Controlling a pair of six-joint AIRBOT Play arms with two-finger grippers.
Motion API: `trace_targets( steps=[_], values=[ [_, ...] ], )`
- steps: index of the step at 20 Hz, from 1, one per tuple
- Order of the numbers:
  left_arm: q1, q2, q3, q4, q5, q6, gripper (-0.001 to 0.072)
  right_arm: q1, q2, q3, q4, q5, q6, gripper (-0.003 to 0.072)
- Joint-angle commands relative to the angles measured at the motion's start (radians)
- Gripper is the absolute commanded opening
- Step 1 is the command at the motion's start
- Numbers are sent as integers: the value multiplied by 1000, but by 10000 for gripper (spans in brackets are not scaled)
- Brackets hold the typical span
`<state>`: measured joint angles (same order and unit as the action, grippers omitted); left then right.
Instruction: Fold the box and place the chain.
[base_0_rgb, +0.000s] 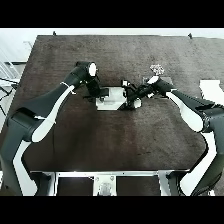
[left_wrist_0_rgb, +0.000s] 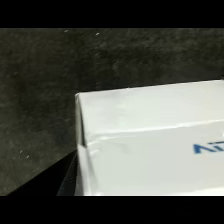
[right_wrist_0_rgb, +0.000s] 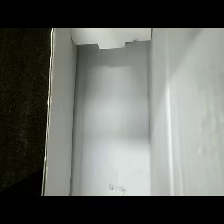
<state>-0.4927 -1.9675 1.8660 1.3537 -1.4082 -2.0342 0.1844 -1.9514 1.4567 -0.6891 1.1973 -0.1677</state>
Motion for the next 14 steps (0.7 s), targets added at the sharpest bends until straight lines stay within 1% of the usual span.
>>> trace_targets(
  steps=[1, 14],
  values=[
    [-1, -13, 22, 28, -61, -34, 357, 0, 0, 0, 0, 0, 0, 579],
    [-1, -17, 22, 57, -77, -35, 355, 0, 0, 0, 0, 0, 0, 578]
  ],
)
